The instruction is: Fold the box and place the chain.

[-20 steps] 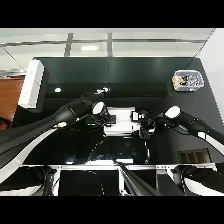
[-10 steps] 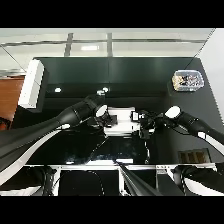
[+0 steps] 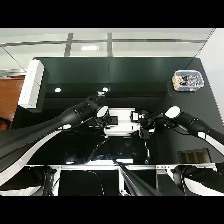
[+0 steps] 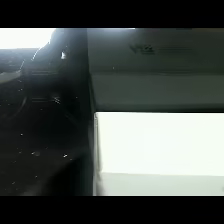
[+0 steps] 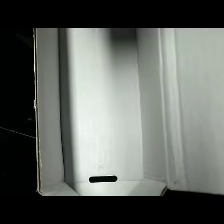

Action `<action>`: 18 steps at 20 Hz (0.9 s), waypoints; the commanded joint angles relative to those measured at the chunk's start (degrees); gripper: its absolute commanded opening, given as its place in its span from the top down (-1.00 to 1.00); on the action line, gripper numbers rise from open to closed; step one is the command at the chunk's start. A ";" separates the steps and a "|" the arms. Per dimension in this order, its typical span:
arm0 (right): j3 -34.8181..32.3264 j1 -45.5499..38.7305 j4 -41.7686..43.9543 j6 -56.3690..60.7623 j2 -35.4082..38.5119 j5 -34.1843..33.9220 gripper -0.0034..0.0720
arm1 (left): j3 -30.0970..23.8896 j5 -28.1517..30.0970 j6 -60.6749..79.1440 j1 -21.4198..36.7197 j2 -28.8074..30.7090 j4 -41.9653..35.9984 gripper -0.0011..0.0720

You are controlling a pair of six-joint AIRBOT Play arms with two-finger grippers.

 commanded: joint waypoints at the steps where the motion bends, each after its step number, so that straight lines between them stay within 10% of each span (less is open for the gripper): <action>1: 0.00 0.02 0.02 0.02 -0.02 0.00 0.30 | 0.07 0.17 0.15 -0.02 0.02 0.00 -0.05; 6: 0.00 0.02 0.02 0.02 -0.02 0.00 0.30 | 0.07 0.07 -0.02 -0.02 -0.90 -0.07 0.05; 10: 0.00 0.02 0.02 0.00 -0.02 0.00 0.30 | 0.46 0.52 0.00 -0.02 -1.09 -0.02 0.90; 14: 0.00 0.02 0.04 0.02 -0.02 -0.02 0.29 | 0.83 0.63 0.04 -0.02 -1.09 -0.02 0.90; 16: 0.00 0.02 0.22 0.31 -0.02 -0.39 -0.74 | 0.83 0.63 0.15 -0.02 -1.09 -0.04 0.90; 18: 0.09 -0.50 0.11 1.46 0.20 -0.26 -0.93 | 0.83 0.63 0.17 -0.02 -1.09 -0.04 0.90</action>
